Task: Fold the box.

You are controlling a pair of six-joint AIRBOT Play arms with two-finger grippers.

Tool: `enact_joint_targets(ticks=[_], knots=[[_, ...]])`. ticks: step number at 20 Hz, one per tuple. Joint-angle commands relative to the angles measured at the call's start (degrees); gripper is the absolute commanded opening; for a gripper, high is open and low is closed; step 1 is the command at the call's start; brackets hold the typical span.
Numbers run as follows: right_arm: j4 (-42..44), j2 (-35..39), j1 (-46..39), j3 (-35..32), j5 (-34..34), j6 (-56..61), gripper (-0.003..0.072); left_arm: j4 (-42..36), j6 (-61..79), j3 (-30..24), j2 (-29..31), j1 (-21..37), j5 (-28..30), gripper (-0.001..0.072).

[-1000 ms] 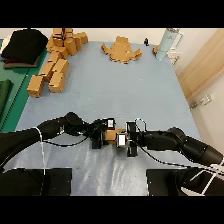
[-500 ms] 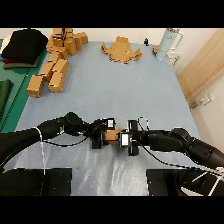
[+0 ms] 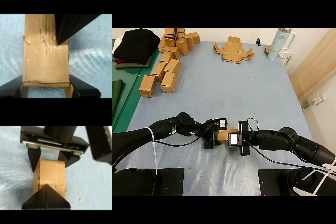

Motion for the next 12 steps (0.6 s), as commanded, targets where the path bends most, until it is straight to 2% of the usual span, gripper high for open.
enact_joint_targets(ticks=[1, 7, 10, 12], knots=[[0.0, -0.4, 0.0, 0.0, -0.2, 0.0, 0.0008, 0.0, 0.0, 0.1, 0.0, 0.0, 0.0, 0.0449], [0.0, -1.6, 0.0, 0.0, -0.1, 0.0, 0.0008, 0.0, 0.0, 0.1, 0.0, 0.0, 0.0, 0.045], [-0.3, 2.0, 0.0, 0.1, 0.2, 0.7, 0.0008, 0.0, 0.0, 0.1, 0.0, 0.0, 0.0, 0.0449], [-4.8, 5.9, 0.0, 0.6, 0.1, 6.6, 0.0009, 0.0, 0.0, 0.1, 0.0, 0.0, 0.0, 0.045]])
